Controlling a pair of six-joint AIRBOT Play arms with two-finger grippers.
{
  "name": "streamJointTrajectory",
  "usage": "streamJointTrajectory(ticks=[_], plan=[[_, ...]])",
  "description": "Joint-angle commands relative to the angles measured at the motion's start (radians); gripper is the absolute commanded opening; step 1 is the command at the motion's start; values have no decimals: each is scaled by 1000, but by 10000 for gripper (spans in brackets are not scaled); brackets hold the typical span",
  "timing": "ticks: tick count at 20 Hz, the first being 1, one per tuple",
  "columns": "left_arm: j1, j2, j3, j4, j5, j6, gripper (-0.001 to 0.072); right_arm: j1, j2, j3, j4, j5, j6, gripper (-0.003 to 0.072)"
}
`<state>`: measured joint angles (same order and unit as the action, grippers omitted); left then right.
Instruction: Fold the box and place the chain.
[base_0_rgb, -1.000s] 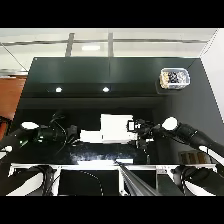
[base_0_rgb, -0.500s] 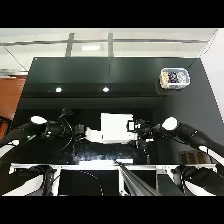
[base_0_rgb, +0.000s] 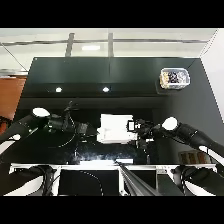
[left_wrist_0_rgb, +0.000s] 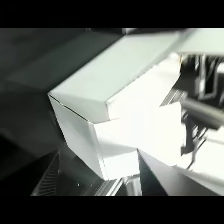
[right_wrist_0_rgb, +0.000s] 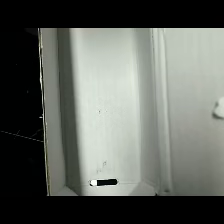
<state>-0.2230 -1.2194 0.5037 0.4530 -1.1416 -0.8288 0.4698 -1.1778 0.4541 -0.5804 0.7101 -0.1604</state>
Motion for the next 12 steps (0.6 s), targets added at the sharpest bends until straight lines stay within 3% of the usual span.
streamJointTrajectory(ticks=[1, 6, 7, 12], plan=[[-90, 3, 69, 149, 44, -135, 551, 0, 0, 0, 0, 0, 1, 429], [-196, 3, 130, 227, 173, -403, 603, 0, 0, 0, 0, 0, 1, 429], [-211, 2, 136, 228, 192, -415, 678, 0, 0, 0, 0, 0, 1, 429], [-264, 1, 140, 314, 222, -605, 680, 0, 0, 0, 0, 0, 1, 429]])
